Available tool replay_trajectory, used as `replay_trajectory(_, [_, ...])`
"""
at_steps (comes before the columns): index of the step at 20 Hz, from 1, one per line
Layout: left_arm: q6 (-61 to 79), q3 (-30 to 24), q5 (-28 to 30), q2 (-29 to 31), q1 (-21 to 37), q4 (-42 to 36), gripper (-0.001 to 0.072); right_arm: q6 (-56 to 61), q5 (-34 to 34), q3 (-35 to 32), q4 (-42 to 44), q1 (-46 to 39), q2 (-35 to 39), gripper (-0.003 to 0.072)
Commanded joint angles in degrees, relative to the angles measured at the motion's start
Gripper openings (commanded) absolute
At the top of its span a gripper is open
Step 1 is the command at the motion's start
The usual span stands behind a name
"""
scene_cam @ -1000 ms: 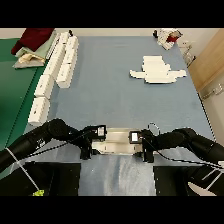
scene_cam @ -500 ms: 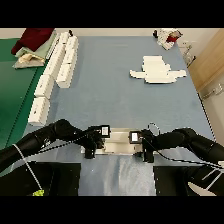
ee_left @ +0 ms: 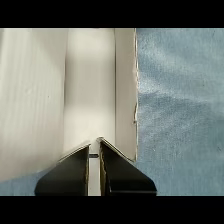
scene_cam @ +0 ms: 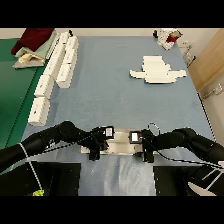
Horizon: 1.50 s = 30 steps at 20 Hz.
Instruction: Fold the box.
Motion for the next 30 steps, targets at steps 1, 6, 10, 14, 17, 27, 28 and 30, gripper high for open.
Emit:
replay_trajectory(1, [-0.09,0.04,0.74,-0.42,-0.44,-0.31,0.019,0.02,0.0,0.0,0.02,-0.02,-0.02,0.0536])
replay_trajectory(6, [-2.36,0.04,0.63,-0.17,-0.44,-0.11,0.0405,0.02,0.02,0.0,0.02,-0.02,-0.02,0.0536])
replay_trajectory(10, [-16.26,1.46,-2.71,-0.17,-0.42,9.22,0.0014,0.0,0.02,0.0,0.02,-0.02,-0.02,0.0536])
replay_trajectory(14, [-43.95,6.51,-13.07,-0.15,-0.42,21.9,0.0013,0.02,0.02,0.0,0.04,-0.02,-0.02,0.0536])
replay_trajectory(17, [-61.13,9.18,-16.72,1.95,-0.39,29.94,0.0011,0.02,0.02,0.0,0.02,-0.02,-0.02,0.0536])
replay_trajectory(27, [-93.59,5.99,-25.9,28.44,24.2,42.23,0.0014,0.02,0.02,0.0,0.02,-0.02,-0.02,0.0536])
replay_trajectory(28, [-93.53,4.2,-25.99,28.81,26.91,40.0,0.0014,0.02,0.02,0.0,0.02,-0.02,-0.02,0.0536])
replay_trajectory(30, [-90.14,-0.37,-25.75,28.33,30.86,31.67,0.0014,0.02,0.02,0.0,0.02,-0.02,-0.02,0.0536])
